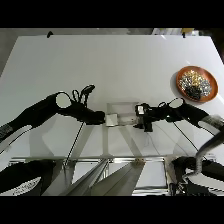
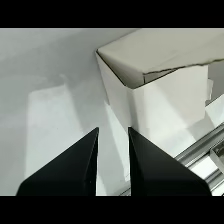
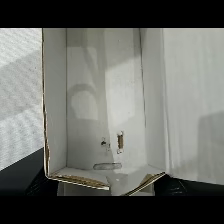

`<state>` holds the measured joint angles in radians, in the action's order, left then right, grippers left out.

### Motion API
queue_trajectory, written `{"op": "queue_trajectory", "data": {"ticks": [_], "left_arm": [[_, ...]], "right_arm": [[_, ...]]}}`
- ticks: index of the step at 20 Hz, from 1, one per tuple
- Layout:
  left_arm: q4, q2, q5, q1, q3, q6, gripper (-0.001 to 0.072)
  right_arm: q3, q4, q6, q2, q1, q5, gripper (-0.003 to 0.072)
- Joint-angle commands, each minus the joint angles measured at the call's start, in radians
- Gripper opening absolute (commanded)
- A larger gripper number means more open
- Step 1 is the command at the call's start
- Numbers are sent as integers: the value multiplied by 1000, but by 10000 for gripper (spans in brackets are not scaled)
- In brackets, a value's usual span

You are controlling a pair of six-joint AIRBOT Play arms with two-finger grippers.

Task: Fold the box and place the chain.

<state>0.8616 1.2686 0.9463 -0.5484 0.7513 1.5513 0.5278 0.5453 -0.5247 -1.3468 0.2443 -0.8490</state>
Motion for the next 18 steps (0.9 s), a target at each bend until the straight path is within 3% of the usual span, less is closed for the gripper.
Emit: {"op": "queue_trajectory", "data": {"ticks": [1, 5, 7, 13, 18], "left_arm": [[30, 0, 23, 0, 38, 48, 209], [21, 1, 31, -27, 66, 72, 219], [18, 10, 46, -47, 66, 72, 296], [31, 69, 6, -102, 90, 114, 296], [137, 77, -7, -127, 166, 254, 296]], "right_arm": [[0, 0, 0, 0, 0, 0, 399], [0, 0, 0, 0, 0, 0, 399], [0, 0, 0, 0, 0, 0, 399], [0, 0, 0, 0, 0, 0, 399], [0, 0, 0, 0, 0, -1, 399]]}}
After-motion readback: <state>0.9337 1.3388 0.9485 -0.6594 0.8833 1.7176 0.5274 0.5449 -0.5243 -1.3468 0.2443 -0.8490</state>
